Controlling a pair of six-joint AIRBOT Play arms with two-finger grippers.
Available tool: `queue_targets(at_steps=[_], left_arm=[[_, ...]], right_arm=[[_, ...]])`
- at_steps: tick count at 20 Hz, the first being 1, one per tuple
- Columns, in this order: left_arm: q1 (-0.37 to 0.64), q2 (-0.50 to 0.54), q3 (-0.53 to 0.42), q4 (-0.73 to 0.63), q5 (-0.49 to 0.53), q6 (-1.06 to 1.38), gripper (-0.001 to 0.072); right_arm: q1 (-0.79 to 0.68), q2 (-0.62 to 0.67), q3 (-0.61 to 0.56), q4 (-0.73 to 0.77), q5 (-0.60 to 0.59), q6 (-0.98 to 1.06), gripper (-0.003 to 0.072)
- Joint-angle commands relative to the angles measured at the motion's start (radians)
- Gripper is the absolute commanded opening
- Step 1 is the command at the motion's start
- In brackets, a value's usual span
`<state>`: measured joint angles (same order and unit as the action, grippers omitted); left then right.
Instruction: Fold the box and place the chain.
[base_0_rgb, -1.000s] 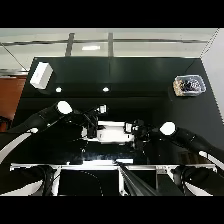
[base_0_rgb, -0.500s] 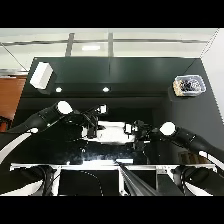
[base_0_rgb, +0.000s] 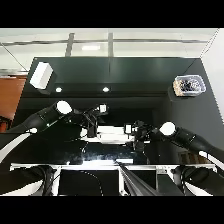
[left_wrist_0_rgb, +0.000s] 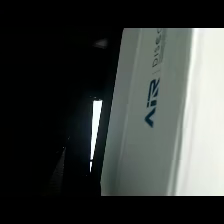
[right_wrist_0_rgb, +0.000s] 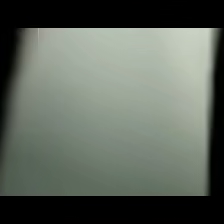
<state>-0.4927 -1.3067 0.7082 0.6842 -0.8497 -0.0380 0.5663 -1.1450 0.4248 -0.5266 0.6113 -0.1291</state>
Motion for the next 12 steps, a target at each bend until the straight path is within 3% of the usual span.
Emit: queue_targets(at_steps=[1, 7, 8, 9, 12], left_arm=[[0.001, 0.046, 0.001, 0.065, -0.031, -0.068, 0.0487], [0.002, 0.266, 0.001, 0.451, -0.199, -0.478, 0.0475], [0.002, 0.297, 0.001, 0.486, -0.222, -0.539, 0.0334], [0.002, 0.329, 0.001, 0.516, -0.245, -0.581, 0.0049], [0.002, 0.4, -0.001, 0.536, -0.275, -0.797, 0.0023]], right_arm=[[0.001, -0.001, 0.0, 0.001, -0.002, 0.001, 0.0442], [0.001, -0.001, 0.0, -0.007, 0.017, -0.01, 0.0442], [0.001, -0.001, 0.0, -0.007, 0.016, -0.01, 0.0442], [0.001, -0.001, 0.0, -0.007, 0.016, -0.01, 0.0442], [0.001, -0.001, 0.0, -0.007, 0.016, -0.01, 0.0442]])
